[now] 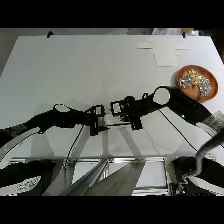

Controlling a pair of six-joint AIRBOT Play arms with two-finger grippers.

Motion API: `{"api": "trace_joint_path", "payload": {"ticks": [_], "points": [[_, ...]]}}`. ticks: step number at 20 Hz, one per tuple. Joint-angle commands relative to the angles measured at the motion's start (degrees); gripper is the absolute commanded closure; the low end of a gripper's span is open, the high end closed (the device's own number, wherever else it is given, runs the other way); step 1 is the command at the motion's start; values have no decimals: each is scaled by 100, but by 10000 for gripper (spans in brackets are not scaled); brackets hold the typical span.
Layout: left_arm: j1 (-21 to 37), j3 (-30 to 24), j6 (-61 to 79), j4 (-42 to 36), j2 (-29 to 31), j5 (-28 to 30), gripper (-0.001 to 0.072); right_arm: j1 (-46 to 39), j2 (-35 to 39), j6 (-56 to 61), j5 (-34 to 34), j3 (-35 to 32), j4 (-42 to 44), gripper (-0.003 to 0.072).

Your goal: Fold the box and place the chain.

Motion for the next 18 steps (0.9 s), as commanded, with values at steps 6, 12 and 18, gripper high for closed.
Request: {"api": "trace_joint_path", "payload": {"ticks": [6,12,18], "points": [[2,4,7,4,2,0,642,9,2,-2,24,-9,-33,644],[2,4,7,4,2,0,642,9,2,-4,42,-391,-22,620],[2,4,7,4,2,-2,642,7,33,-72,94,-398,389,406]]}}
